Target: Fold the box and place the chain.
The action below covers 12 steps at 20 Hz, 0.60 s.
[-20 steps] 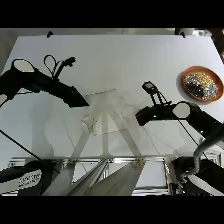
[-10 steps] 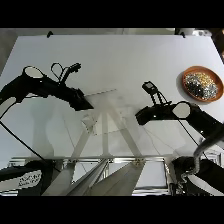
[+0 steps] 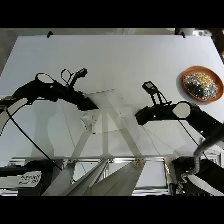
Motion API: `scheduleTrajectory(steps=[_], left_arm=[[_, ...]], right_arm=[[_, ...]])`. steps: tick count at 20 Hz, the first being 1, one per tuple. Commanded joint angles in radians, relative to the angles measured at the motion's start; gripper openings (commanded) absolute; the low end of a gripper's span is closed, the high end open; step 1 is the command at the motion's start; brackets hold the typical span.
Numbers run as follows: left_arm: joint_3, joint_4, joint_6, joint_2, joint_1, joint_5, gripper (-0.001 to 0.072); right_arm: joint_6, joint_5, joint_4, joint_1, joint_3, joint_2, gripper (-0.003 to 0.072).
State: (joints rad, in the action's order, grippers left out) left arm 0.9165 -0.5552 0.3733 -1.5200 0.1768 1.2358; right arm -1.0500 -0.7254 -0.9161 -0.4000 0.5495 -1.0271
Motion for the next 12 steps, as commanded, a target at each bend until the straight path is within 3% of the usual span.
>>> scheduleTrajectory(steps=[1,2,7,8,10,12], left_arm=[[-0.001,0.004,-0.007,-0.01,0.001,-0.004,0.0053],[-0.001,-0.005,-0.007,-0.01,0.002,-0.002,0.0006],[-0.001,-0.041,-0.003,0.001,0.004,0.034,0.0004],[-0.001,-0.044,-0.004,0.008,0.006,0.036,0.0004],[-0.001,-0.045,-0.024,0.029,0.013,0.048,0.0004],[0.0,-0.043,-0.139,0.05,0.041,0.083,0.0004]], right_arm=[[0.0,0.0,0.004,-0.001,-0.001,0.001,0.0015],[0.0,0.0,0.004,-0.001,-0.001,0.001,0.0015],[0.0,-0.01,0.005,-0.001,0.0,0.001,0.0018],[0.0,-0.023,0.005,-0.001,0.001,0.003,0.0048],[-0.008,-0.06,0.002,-0.001,0.012,0.024,0.0223],[-0.033,-0.104,-0.008,0.012,0.034,0.071,0.0242]])
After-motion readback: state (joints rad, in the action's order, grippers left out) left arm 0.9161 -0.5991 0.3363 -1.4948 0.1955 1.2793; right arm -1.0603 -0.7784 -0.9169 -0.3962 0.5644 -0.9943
